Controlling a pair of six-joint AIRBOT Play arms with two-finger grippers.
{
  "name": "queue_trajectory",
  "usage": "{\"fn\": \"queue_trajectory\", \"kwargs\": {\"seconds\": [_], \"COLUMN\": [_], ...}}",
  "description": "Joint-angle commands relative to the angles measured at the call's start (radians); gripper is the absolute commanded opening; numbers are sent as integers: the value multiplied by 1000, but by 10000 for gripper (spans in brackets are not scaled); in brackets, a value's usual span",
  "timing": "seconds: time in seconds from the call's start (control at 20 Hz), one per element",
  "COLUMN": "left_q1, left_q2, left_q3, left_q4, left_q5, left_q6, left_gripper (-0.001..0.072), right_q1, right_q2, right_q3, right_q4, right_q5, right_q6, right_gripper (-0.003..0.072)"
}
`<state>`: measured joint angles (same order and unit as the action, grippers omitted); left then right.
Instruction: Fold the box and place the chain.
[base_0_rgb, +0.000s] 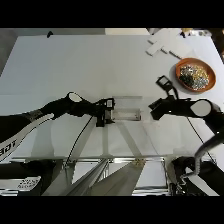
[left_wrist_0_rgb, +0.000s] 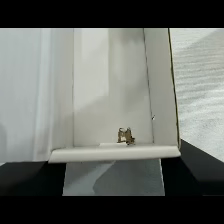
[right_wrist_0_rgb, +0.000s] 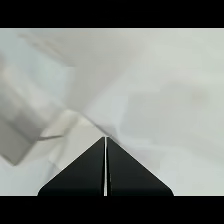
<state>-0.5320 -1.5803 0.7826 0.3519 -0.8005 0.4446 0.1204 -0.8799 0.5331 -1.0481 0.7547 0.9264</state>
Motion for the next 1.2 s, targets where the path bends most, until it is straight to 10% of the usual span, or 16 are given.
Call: {"fn": "queue_trajectory", "kwargs": {"seconds": [0.0,1.15], "left_q1": [0,0], "left_q2": [0,0], "left_q3": [0,0], "left_q4": [0,0], "left_q5": [0,-1], "left_q6": [0,1], "left_gripper": [33,33], "right_q1": [-178,-16], "right_q2": [35,-315], "right_q3": [1,1], "right_q4": [-165,295], "right_q5": [66,130], "right_q6": [440,198], "right_gripper": [17,22]}}
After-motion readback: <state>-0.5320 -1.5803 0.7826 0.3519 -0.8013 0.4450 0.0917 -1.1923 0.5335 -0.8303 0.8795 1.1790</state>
